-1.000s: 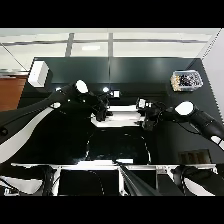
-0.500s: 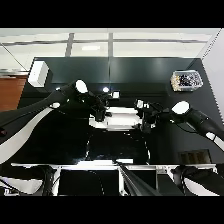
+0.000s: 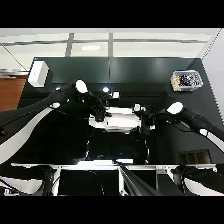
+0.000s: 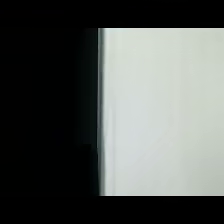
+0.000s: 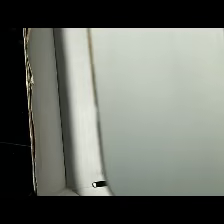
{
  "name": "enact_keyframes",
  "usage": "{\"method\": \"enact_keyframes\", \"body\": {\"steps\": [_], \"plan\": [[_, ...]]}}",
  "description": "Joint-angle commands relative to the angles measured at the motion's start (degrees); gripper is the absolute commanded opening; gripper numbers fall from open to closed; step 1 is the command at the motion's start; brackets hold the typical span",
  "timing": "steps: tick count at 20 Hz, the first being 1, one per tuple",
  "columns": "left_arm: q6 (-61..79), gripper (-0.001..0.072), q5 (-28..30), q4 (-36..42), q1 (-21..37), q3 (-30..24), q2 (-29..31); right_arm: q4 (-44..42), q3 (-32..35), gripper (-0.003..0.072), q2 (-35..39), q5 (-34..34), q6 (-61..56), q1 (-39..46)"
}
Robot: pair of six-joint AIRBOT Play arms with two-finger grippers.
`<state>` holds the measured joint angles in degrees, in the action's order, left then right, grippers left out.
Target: Fold the box and place the chain.
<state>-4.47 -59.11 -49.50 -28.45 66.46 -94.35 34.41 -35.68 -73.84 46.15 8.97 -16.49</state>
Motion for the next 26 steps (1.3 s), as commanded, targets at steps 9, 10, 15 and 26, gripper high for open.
{"method": "enact_keyframes", "body": {"steps": [9, 10, 15, 26], "plan": [[0.0, 0.0026, 0.0, 0.02, 0.0, 0.04, 0.04, 1.81, 0.0, 0.0703, -1.9, -1.36, 0.15, -0.04], [0.0, 0.0026, 0.0, 0.02, 0.0, 0.04, 0.04, 1.81, 0.0, 0.0703, -1.92, -1.46, 0.15, -0.04], [0.0, 0.0026, -0.02, 0.02, 0.0, 0.04, 0.04, 1.84, 0.0, 0.046, -2.03, -1.57, 0.15, -0.04], [-22.84, 0.0705, -6.69, -19.91, 2.84, 3.74, 7.98, 1.86, 0.0, 0.046, -2.03, -1.62, 0.13, -0.04]]}}
